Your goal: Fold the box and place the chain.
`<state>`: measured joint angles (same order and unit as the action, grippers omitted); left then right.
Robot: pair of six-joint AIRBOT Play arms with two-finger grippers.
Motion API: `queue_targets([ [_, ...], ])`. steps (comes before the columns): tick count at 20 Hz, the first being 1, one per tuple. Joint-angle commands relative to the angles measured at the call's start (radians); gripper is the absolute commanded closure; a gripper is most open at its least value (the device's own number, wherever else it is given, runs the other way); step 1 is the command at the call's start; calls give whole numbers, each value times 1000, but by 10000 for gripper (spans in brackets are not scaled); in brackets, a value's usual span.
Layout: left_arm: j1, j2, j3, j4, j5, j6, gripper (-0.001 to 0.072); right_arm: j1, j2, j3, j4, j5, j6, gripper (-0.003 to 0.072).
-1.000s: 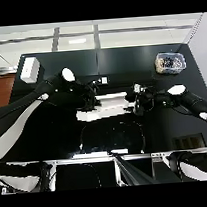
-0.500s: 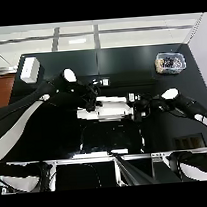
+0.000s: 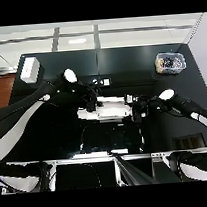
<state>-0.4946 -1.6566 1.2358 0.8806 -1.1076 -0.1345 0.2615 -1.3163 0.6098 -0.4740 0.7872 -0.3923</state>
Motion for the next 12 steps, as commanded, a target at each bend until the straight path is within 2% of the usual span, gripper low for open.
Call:
queue_targets([
  [1,0,0,1,1,0,0,686,7,-11,11,-48,-3,47,-21],
  [4,1,0,1,1,0,0,687,51,-17,14,-126,-35,92,-21],
  [12,1,0,1,1,-1,0,687,34,-18,14,-122,-40,123,-20],
])
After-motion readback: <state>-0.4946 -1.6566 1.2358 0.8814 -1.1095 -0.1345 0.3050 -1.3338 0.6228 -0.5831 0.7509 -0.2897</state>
